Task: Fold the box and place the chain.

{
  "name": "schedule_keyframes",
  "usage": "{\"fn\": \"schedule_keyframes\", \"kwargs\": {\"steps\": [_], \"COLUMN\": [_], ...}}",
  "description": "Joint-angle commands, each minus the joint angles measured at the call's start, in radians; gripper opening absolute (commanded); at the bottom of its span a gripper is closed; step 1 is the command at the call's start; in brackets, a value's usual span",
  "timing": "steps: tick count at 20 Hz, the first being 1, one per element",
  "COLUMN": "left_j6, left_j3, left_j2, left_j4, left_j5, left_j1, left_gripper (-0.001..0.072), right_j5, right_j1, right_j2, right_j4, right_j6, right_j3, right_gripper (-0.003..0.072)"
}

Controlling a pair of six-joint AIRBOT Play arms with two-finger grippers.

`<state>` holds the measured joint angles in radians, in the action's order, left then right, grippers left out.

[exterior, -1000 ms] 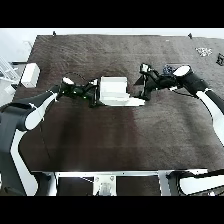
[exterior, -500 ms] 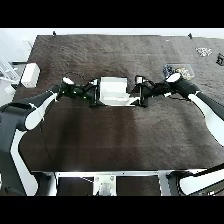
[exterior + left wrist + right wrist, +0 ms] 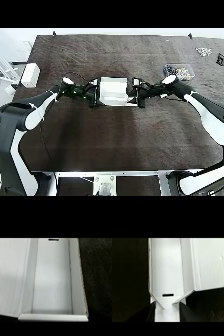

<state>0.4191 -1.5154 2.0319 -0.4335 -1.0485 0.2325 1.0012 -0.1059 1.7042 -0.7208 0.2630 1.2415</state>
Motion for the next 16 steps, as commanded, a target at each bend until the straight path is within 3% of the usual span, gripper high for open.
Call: {"fn": "schedule_keyframes", "kwargs": {"steps": [1, 5, 16], "left_j6": [0.0, 0.0, 0.0], "left_j3": [0.0, 0.0, 0.0], "left_j2": [0.0, 0.0, 0.0], "left_j4": [0.0, 0.0, 0.0], "left_j5": [0.0, 0.0, 0.0], "left_j1": [0.0, 0.0, 0.0], "left_gripper": [0.0366, 0.0365, 0.0366], "right_j5": [-0.02, -0.1, -0.13], "right_j1": [-0.022, -0.047, -0.079], "right_j2": [0.011, 0.032, 0.042], "right_j4": [0.048, 0.071, 0.137], "right_j6": [0.008, 0.008, 0.037], "right_j3": [0.002, 0.004, 0.005], "right_gripper": [0.0282, 0.0264, 0.0271]}}
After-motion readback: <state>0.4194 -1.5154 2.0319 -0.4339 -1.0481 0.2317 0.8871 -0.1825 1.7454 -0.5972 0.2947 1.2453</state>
